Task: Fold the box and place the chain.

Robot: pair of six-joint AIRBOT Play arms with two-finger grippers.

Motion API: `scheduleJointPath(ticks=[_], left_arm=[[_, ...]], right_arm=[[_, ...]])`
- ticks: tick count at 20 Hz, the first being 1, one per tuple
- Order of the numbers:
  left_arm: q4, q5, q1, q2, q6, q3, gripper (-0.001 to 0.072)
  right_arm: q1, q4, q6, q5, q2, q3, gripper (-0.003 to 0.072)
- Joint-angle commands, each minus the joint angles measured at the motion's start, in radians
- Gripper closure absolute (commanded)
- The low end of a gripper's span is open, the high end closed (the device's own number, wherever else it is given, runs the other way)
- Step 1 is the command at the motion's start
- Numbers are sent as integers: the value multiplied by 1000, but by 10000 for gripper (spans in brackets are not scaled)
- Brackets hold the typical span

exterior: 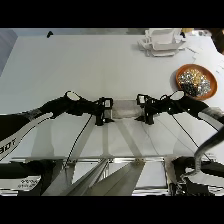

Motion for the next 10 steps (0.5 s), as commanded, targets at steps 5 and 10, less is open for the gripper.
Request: scheduleJointPath(ticks=[5, 10], left_arm=[[0, 2, -1, 0, 0, 1, 697], [0, 2, -1, 0, 0, 1, 697]], right_arm=[[0, 0, 0, 0, 0, 0, 371], [0, 5, 0, 0, 0, 0, 371]])
